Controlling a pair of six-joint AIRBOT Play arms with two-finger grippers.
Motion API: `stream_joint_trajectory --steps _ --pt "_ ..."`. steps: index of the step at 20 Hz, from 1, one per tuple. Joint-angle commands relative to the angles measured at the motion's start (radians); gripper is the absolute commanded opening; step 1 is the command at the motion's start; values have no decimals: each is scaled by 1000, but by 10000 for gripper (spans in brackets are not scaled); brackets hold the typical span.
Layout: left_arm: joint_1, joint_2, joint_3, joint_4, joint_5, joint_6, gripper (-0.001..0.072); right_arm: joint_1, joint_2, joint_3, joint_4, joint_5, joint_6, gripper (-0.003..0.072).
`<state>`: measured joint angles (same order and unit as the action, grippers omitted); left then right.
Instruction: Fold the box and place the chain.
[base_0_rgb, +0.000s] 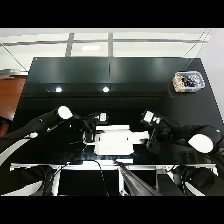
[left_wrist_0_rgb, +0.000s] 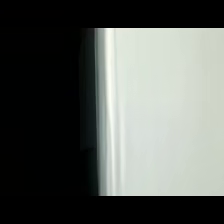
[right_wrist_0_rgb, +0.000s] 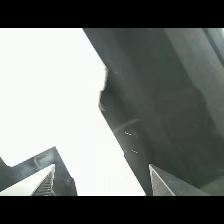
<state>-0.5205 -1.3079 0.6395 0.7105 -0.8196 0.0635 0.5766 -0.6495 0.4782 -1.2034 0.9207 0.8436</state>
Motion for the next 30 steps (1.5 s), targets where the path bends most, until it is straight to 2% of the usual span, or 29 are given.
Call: stream_joint_trajectory --steps 1,9,13,17,23,27,30 --pt "-1 -2 -1 8 5 -11 30 74 -15 -54 24 -58 -54 711" --pt "0 -3 -1 11 5 -11 31 158 -85 -74 27 -55 -150 711" --pt "0 -5 -1 11 5 -11 31 158 -150 -74 182 -30 -349 711" --pt "0 -5 -1 10 5 -11 31 158 -199 -74 198 -28 -416 711" --pt "0 -5 -1 10 4 -11 31 171 -274 -74 264 -152 -505 711" --pt "0 -5 -1 10 4 -11 31 215 -330 -74 269 -227 -502 710" --pt "0 -5 -1 10 3 -11 31 215 -330 -60 237 -250 -425 710"
